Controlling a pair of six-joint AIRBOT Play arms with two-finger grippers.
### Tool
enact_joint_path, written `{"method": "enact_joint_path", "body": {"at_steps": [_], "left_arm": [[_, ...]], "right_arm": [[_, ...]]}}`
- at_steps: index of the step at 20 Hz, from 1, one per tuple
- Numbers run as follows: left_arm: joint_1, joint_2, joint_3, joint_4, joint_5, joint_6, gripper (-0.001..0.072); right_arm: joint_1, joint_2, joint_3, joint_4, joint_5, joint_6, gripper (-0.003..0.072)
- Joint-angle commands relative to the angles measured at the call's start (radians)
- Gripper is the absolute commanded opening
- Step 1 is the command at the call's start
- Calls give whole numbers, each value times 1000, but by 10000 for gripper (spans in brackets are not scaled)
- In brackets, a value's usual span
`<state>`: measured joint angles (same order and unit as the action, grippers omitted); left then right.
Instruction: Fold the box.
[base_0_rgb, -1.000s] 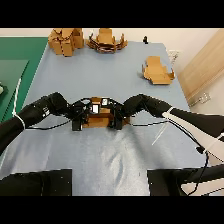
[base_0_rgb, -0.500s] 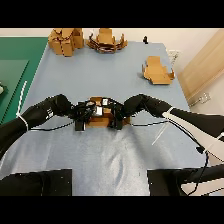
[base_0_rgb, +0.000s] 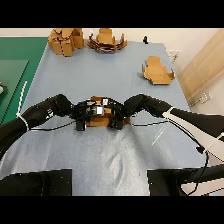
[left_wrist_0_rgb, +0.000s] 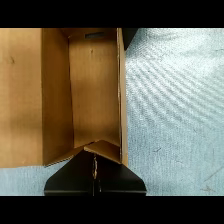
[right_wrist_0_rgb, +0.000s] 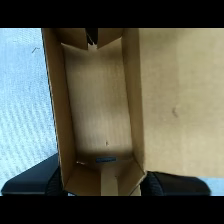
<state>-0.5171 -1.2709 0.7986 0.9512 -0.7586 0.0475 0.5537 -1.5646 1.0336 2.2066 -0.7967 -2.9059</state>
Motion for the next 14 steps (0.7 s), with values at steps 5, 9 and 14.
{"method": "enact_joint_path", "body": {"at_steps": [5,9,14], "left_arm": [[1,0,1,20,27,16,12],[17,-1,1,34,5,16,10],[53,0,1,26,-45,15,9]], "right_arm": [[1,0,0,-3,2,-1,267],[1,0,0,-3,2,-1,267],[1,0,0,-3,2,-2,266]]}}
